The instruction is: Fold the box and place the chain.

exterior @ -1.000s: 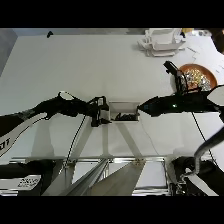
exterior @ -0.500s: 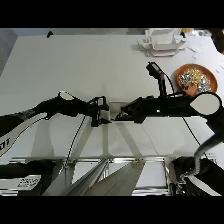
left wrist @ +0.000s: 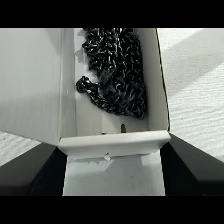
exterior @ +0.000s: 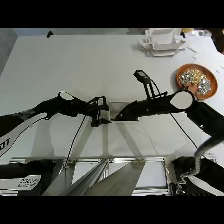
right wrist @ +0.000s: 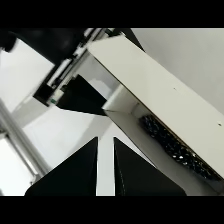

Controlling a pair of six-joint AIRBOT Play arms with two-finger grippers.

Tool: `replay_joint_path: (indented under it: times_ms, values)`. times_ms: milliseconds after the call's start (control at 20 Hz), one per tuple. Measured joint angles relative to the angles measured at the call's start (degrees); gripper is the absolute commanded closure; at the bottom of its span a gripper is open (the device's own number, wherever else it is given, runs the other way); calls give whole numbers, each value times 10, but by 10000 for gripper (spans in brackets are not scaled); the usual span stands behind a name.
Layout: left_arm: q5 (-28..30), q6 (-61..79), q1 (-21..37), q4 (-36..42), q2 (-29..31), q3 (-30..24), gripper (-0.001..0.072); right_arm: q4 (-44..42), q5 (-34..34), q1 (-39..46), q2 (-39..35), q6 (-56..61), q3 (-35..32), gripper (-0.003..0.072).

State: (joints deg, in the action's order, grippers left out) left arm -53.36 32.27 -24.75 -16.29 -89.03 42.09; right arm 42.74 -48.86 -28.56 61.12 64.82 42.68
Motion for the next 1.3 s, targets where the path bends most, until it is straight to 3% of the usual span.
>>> replay_joint_path:
  times_ms: [100, 450, 600, 650, 750, 900, 1000, 1300]
  values:
    - [0, 0, 0, 0, 0, 0, 568, 2, 1, 0, 5, 6, 0, 421]
    - [0, 0, 0, 0, 0, 0, 568, 16, 3, 65, -56, 13, 32, 467]
    - [0, 0, 0, 0, 0, 0, 568, 81, 4, 129, -73, 60, 39, 457]
    - [0, 0, 0, 0, 0, 0, 568, 121, 4, 145, -74, 87, 40, 416]
    - [0, 0, 0, 0, 0, 0, 568, 222, 3, 169, -68, 148, 42, 252]
    - [0, 0, 0, 0, 0, 0, 568, 338, 2, 186, -45, 214, 42, 251]
    - [0, 0, 0, 0, 0, 0, 568, 377, 0, 191, -22, 236, 42, 300]
    - [0, 0, 0, 0, 0, 0, 568, 452, -23, 195, 55, 325, 42, 326]
